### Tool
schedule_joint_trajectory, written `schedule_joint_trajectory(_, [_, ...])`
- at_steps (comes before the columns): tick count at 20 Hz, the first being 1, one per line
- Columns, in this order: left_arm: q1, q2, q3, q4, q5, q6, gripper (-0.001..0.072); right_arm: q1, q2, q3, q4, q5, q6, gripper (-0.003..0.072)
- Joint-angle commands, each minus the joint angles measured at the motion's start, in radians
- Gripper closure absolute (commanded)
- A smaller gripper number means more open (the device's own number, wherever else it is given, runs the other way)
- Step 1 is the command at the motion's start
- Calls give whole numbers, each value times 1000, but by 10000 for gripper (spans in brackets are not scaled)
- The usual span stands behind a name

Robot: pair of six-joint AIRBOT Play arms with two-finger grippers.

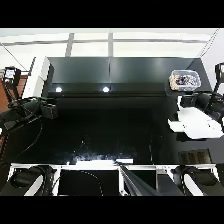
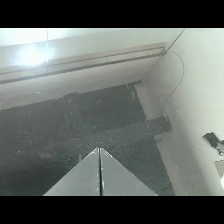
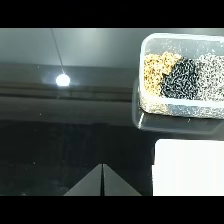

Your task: Fold the box and place the chain.

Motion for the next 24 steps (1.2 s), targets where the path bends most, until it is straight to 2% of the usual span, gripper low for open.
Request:
schedule_joint_trajectory(1, [-1,1,0,0,0,0,682,1,1,0,0,0,0,672])
schedule_joint_trajectory(12, [-1,1,0,0,1,0,682,1,1,0,0,0,0,671])
schedule_joint_trajectory(14, [-1,1,0,-40,6,-1,682,2,1,0,15,-6,4,671])
schedule_joint_trajectory(15, [-1,0,-1,-65,41,-1,682,2,1,0,39,-5,4,671])
schedule_joint_trajectory(18, [-5,-23,-6,-86,269,-1,682,2,0,0,113,-31,3,670])
schedule_joint_trajectory(19, [-3,-47,-6,-85,356,-1,680,2,-4,0,113,-95,5,572])
schedule_joint_trajectory(20, [-3,-73,-6,-86,434,-10,644,1,-11,0,109,-143,4,119])
schedule_joint_trajectory(21, [-10,-102,-6,-108,499,-39,319,-1,-22,0,65,-193,14,-34])
schedule_joint_trajectory(22, [-23,-126,-5,-163,537,-63,6,-16,-38,1,21,-218,85,-34])
schedule_joint_trajectory(24, [-54,-166,-1,-135,521,-5,2,-121,-107,37,-142,-162,306,-34])
